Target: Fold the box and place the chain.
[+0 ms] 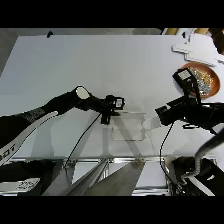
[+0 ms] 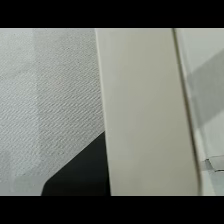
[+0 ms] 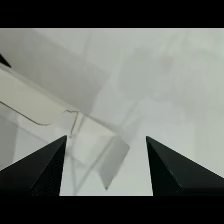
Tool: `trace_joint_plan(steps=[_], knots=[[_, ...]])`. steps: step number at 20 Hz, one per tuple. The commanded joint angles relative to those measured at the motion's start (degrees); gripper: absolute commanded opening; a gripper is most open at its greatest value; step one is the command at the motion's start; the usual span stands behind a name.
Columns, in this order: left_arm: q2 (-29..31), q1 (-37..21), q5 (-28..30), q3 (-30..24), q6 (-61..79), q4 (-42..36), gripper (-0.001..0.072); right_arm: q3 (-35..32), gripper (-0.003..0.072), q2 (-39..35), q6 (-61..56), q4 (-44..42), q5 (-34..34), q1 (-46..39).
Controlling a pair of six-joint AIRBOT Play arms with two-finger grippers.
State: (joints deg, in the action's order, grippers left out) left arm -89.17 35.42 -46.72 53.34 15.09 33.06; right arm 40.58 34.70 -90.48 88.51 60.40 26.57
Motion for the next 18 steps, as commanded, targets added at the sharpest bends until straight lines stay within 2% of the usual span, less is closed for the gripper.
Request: trace_joint_plan(steps=[1, 5, 6, 7, 8, 10, 11, 14, 15, 18], knots=[[-0.02, 0.02, 0.11, -0.02, -0.09, 0.22, 0.0012, 0.04, 0.053, -0.02, 1.05, 0.0, 0.09, 0.02], [-0.02, 0.02, -0.28, -0.02, -0.07, 0.2, 0.0012, 0.0, 0.052, -0.02, 5.73, -0.04, 0.7, 0.02], [-0.02, 0.02, -0.26, -0.02, -0.07, 0.2, 0.0012, -0.02, 0.047, -0.02, 7.67, -0.22, 1.36, 0.02], [-0.04, 0.04, -0.28, -0.02, -0.07, 0.2, 0.0012, -0.2, 0.0372, -0.02, 9.99, -0.55, 2.43, 0.02], [-0.02, 0.02, -0.28, -0.02, -0.07, 0.2, 0.0012, -0.83, 0.0316, -0.04, 12.17, -1.22, 3.39, 0.02], [-0.04, 0.02, -0.31, -0.02, -0.07, 0.17, 0.0012, -3.89, 0.0296, -0.04, 18.64, -5.57, 3.89, 0.02], [-0.04, 0.02, -0.28, -0.02, -0.07, 0.17, 0.0012, -5.99, 0.0278, -0.02, 24.39, -10.38, 3.54, 0.02], [-0.04, 0.02, -0.28, -0.02, -0.07, 0.2, 0.0012, -12.07, 0.0046, 0.09, 41.27, -26.88, 1.36, 0.04], [-0.04, 0.02, -0.28, -0.02, -0.07, 0.2, 0.0012, -13.35, 0.0022, 0.22, 45.03, -29.18, 1.27, 0.02], [-0.02, 0.04, -0.24, -0.02, -0.07, 0.2, 0.0012, -14.53, 0.0022, 0.46, 49.53, -28.35, 2.29, 0.04]])
